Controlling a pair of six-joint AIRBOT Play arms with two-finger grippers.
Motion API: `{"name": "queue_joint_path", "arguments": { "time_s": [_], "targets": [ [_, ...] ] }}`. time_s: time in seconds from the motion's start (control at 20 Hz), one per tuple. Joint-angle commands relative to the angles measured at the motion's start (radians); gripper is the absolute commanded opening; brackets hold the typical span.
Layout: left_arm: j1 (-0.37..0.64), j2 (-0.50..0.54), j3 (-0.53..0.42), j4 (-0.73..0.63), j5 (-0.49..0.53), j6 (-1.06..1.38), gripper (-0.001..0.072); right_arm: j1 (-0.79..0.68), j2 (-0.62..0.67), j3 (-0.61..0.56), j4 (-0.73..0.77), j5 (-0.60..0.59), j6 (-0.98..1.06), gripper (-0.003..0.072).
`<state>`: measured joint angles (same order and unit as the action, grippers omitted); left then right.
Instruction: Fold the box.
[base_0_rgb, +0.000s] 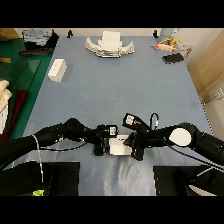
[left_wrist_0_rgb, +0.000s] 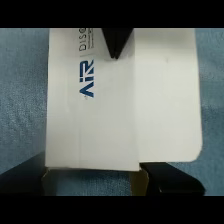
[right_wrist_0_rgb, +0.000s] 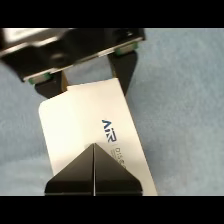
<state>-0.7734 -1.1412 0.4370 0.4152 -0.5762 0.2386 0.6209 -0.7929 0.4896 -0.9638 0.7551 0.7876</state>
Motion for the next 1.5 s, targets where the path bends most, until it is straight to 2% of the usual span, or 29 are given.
{"name": "queue_joint_path", "arguments": {
  "time_s": [0.0, 0.25, 0.3, 0.35, 0.4, 0.5, 0.55, 1.1, 1.15, 1.2, 1.25, 1.45],
  "targets": [
    [0.0, 0.0, 0.0, 0.0, 0.0, 0.0, 0.0501, 0.108, 0.022, -0.003, -0.168, -0.058, 0.001, 0.0005],
    [0.0, 0.0, 0.0, 0.0, 0.0, 0.0, 0.0502, 0.208, 0.032, -0.009, -0.383, -0.117, 0.005, 0.0015],
    [0.0, 0.0, 0.0, 0.0, 0.0, 0.0, 0.0502, 0.213, 0.032, -0.009, -0.409, -0.117, 0.005, 0.0129],
    [0.0, 0.0, 0.0, 0.0, 0.0, 0.0, 0.0501, 0.215, 0.034, -0.009, -0.418, -0.116, 0.004, 0.0354],
    [0.0, 0.0, 0.0, 0.0, 0.0, 0.0, 0.0501, 0.215, 0.037, -0.009, -0.417, -0.113, -0.006, 0.0458],
    [0.0, 0.0, 0.0, 0.0, 0.0, 0.0, 0.0502, 0.215, 0.041, -0.009, -0.416, -0.1, -0.025, 0.0468],
    [0.0, 0.0, 0.0, 0.0, 0.0, 0.0, 0.0502, 0.215, 0.039, -0.009, -0.417, -0.091, -0.031, 0.0512],
    [0.0, 0.0, 0.0, 0.0, 0.0, 0.0, 0.0502, 0.217, -0.041, -0.009, -0.473, -0.078, -0.064, 0.0513],
    [0.0, 0.0, 0.0, 0.0, 0.0, 0.0, 0.0502, 0.217, -0.038, -0.009, -0.477, -0.078, -0.064, 0.0477],
    [0.0, 0.0, 0.0, 0.0, 0.0, 0.0, 0.0502, 0.217, -0.033, -0.009, -0.477, -0.077, -0.064, 0.0331],
    [0.0, 0.0, 0.0, 0.0, 0.0, 0.0, 0.0502, 0.217, -0.025, -0.009, -0.477, -0.075, -0.064, 0.0275],
    [0.0, 0.0, 0.0, 0.0, 0.0, 0.0, 0.0502, 0.223, 0.012, -0.009, -0.48, -0.07, -0.064, 0.0271]
  ]
}}
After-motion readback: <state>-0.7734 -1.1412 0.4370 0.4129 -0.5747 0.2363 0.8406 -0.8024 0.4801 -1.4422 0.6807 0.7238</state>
